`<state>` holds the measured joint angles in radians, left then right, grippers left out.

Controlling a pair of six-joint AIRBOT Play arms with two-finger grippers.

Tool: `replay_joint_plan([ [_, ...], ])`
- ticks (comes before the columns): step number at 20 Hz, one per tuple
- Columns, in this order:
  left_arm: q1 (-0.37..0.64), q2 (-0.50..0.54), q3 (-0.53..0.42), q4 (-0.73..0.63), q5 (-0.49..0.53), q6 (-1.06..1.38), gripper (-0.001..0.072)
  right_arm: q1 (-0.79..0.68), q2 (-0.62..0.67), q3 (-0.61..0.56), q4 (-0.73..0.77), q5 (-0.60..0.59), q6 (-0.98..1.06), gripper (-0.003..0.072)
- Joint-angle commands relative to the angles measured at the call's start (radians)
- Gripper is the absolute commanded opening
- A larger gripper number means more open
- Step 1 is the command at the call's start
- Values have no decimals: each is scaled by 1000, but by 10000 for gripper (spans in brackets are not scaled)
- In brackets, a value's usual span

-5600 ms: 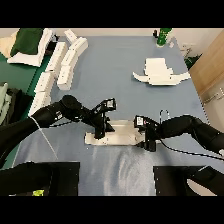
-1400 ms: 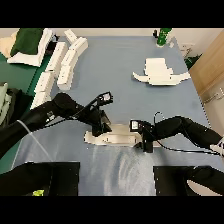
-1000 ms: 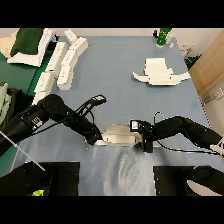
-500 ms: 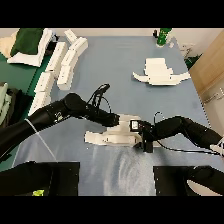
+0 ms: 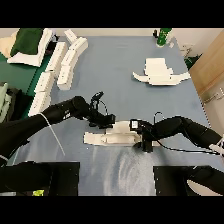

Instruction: Fold the box.

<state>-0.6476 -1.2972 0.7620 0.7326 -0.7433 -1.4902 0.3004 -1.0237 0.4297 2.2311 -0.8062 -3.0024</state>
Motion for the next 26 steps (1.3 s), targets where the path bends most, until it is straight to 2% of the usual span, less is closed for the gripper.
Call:
replay_joint_plan([
  [1,10,-23,0,13,-10,19,17,1,1,1,-2,-3,-1,509],
  [3,43,-7,8,13,-23,72,17,1,1,1,-2,-3,-1,509],
  [5,92,52,17,16,-43,136,16,1,1,1,-2,-3,-1,509],
  [7,151,158,18,52,-83,192,16,1,1,1,-2,-3,-1,509],
  [9,189,287,17,137,-164,259,16,1,1,1,-2,-3,-1,509],
  [12,173,473,-8,251,-306,484,16,1,1,1,-2,-3,-1,509],
  [15,128,592,-71,256,-329,790,19,1,1,1,-2,-3,-1,509],
  [16,116,602,-84,256,-329,839,145,1,1,1,-2,-3,-1,509],
  [17,103,600,-90,256,-327,858,587,1,1,1,-2,-3,-1,509],
  [18,93,595,-95,261,-310,859,693,1,1,1,-2,-3,-1,509],
  [21,101,588,-130,235,-278,959,693,1,1,1,-2,-3,-1,509],
  [24,151,571,-226,182,-219,1123,693,1,1,1,-2,-3,-1,509],
  [26,140,553,-289,133,-157,1220,693,1,1,1,-2,-3,-1,509],
])
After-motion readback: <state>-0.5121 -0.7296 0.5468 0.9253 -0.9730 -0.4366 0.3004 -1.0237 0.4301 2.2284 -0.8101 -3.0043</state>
